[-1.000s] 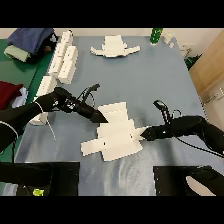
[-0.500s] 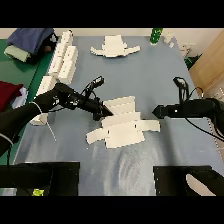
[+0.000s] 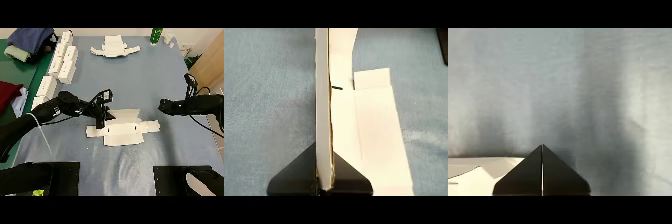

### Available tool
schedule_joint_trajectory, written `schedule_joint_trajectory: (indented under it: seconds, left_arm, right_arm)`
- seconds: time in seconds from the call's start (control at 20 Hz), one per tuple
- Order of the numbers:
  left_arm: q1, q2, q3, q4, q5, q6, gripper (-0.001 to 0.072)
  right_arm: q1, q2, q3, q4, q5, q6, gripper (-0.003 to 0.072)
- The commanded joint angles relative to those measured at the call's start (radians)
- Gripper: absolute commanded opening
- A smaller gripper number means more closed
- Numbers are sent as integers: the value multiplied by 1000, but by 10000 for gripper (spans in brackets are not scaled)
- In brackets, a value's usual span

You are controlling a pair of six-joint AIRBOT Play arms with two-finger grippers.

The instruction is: Fold the box.

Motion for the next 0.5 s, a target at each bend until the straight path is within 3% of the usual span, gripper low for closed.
schedule_joint_trajectory:
  seconds: [0.0, 0.2, 0.45]
  left_arm:
    - [-18, 11, -38, -10, 69, 66, 11]
    - [-19, -2, -39, -10, 85, 49, 11]
    - [-21, -45, -40, -82, 74, 44, 11]
  right_arm:
    - [54, 8, -2, 64, -103, -34, 0]
    - [183, 14, -68, 55, -54, -26, 0]
    - [217, 15, -119, 56, -5, -13, 0]
